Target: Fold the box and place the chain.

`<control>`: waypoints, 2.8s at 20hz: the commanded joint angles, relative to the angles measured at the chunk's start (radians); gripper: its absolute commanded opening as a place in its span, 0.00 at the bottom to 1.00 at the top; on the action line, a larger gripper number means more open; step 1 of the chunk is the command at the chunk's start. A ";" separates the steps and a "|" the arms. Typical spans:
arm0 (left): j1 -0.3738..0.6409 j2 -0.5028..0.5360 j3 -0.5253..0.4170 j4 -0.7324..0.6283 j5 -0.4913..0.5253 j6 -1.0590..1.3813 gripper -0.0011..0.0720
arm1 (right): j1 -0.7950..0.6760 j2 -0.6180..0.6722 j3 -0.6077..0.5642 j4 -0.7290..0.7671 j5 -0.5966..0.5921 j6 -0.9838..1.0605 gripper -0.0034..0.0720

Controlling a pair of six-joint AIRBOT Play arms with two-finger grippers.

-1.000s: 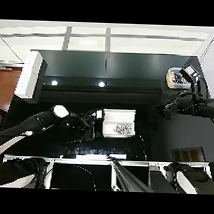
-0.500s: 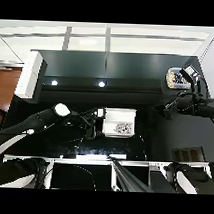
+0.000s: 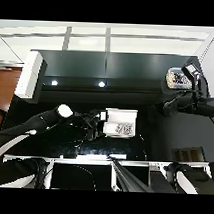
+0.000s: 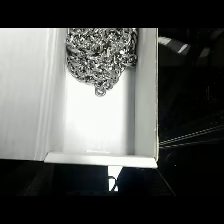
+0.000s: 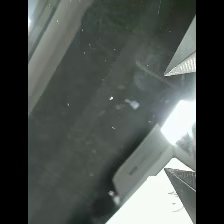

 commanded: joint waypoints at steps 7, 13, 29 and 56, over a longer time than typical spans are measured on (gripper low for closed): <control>-0.002 0.000 0.001 0.005 0.008 0.003 0.56 | 0.192 -0.275 0.001 0.104 -0.182 0.057 0.99; -0.002 0.000 0.001 0.005 0.008 0.003 0.56 | 0.230 -0.288 0.042 0.098 0.127 -0.280 0.98; -0.002 0.000 0.001 0.005 0.010 0.002 0.56 | 0.408 -0.287 0.041 0.000 0.132 -0.321 0.98; -0.002 0.000 0.001 0.005 0.010 0.001 0.56 | 0.424 -0.287 0.012 -0.024 0.111 -0.309 0.34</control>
